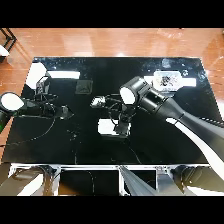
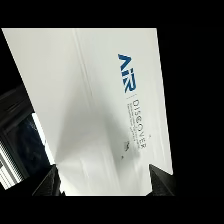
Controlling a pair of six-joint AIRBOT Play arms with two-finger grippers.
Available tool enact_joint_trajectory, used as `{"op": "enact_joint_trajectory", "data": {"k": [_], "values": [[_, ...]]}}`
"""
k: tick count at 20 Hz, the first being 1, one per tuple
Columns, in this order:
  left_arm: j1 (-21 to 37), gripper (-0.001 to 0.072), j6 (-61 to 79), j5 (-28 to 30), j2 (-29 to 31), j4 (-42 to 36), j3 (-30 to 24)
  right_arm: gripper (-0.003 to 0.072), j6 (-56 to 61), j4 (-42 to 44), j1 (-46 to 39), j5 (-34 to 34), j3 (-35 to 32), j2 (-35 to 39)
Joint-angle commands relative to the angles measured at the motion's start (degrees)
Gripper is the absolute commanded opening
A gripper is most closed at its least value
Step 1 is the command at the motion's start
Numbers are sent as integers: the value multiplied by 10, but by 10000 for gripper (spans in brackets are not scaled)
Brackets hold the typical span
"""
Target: Fold the box and place the chain.
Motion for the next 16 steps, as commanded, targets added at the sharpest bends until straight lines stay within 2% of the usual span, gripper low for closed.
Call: {"op": "enact_joint_trajectory", "data": {"k": [1,7,12,15,16], "values": [[0,639,0,0,0,0,1,696,1,-12,14,4,0,0],[0,639,0,0,0,0,1,696,0,-29,20,-10,0,0],[0,639,0,1,0,0,1,696,-15,22,15,-2,0,0],[0,639,0,1,0,0,1,695,-17,16,9,-12,0,0],[0,639,0,0,0,0,1,653,-18,16,7,-16,0,0]]}}
